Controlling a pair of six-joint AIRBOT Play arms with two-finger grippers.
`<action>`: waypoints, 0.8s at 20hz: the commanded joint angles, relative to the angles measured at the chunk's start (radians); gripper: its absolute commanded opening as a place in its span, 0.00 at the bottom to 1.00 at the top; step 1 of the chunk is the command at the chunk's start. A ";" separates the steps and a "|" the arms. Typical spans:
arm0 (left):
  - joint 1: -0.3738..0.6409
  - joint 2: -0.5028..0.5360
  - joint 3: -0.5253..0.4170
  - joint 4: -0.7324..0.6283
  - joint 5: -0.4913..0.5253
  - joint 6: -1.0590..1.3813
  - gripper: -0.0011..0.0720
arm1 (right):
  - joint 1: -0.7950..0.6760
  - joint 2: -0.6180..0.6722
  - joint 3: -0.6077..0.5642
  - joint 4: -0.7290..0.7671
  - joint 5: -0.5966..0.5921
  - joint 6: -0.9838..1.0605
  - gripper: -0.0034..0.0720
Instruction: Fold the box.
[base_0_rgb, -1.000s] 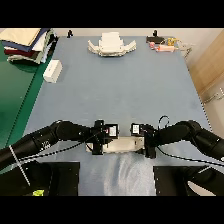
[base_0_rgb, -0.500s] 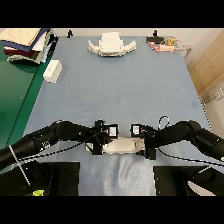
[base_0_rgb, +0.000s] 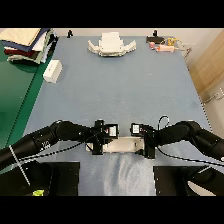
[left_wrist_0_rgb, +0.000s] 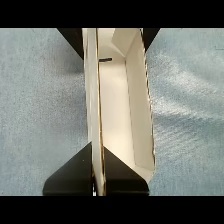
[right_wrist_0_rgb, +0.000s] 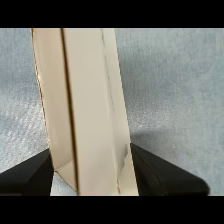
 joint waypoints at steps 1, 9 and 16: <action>0.000 0.000 0.000 -0.011 0.021 -0.014 0.03 | 0.000 0.001 0.001 -0.003 0.005 0.001 0.99; 0.002 0.000 0.000 -0.023 0.034 -0.019 0.03 | 0.000 0.001 0.001 -0.010 0.010 0.001 0.99; 0.003 0.001 0.010 -0.065 0.025 -0.026 0.03 | 0.000 0.001 0.001 -0.011 0.007 0.013 0.99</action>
